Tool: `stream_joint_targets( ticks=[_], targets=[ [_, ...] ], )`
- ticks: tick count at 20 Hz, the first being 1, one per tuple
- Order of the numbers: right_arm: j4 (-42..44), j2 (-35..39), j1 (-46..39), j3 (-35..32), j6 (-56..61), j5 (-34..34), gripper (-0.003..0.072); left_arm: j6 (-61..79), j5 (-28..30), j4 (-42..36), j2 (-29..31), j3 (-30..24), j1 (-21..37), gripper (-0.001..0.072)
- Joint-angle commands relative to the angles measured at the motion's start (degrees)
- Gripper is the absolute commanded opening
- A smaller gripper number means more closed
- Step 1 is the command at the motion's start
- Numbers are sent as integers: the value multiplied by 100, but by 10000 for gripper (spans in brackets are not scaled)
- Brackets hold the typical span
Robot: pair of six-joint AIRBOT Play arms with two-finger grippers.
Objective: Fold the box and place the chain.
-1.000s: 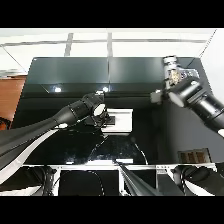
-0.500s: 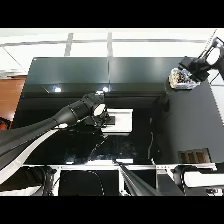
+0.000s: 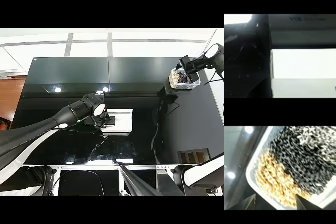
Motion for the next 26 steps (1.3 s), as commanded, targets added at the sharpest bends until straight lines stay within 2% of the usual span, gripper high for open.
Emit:
stream_joint_targets(
  ticks=[1, 5, 6, 7, 8, 9, 12, 17, 22, 26],
  targets=[
    [181, -219, -17, 61, 302, -229, 543, 2, -2, 2, 0, 2, 2, 24],
    [212, -446, -17, 61, 264, -245, 542, 2, 0, 4, 0, 2, 4, 23],
    [212, -483, -9, 61, 216, -245, 499, 2, 2, 2, 0, 2, 2, 23],
    [214, -503, -2, 61, 57, -267, 352, 2, 2, 4, 0, 2, 2, 24],
    [326, -505, -7, 61, -273, -326, 104, 2, 2, 2, 0, 2, 2, 23],
    [577, -468, -61, 61, -772, -354, 10, 2, 2, 4, 0, 2, 2, 24],
    [802, -94, -240, 61, -2039, -168, 13, 2, 13, 2, 0, 2, 4, 23],
    [800, 1132, -400, 61, -3775, 590, 12, 2, 22, 4, 0, 2, 4, 23],
    [876, 2747, -398, 61, -4409, 857, 8, 2, 22, 2, 0, 2, 7, 23],
    [1283, 3851, -393, 61, -4575, 1049, 8, 2, 22, 2, 0, 2, 7, 23]
  ],
)
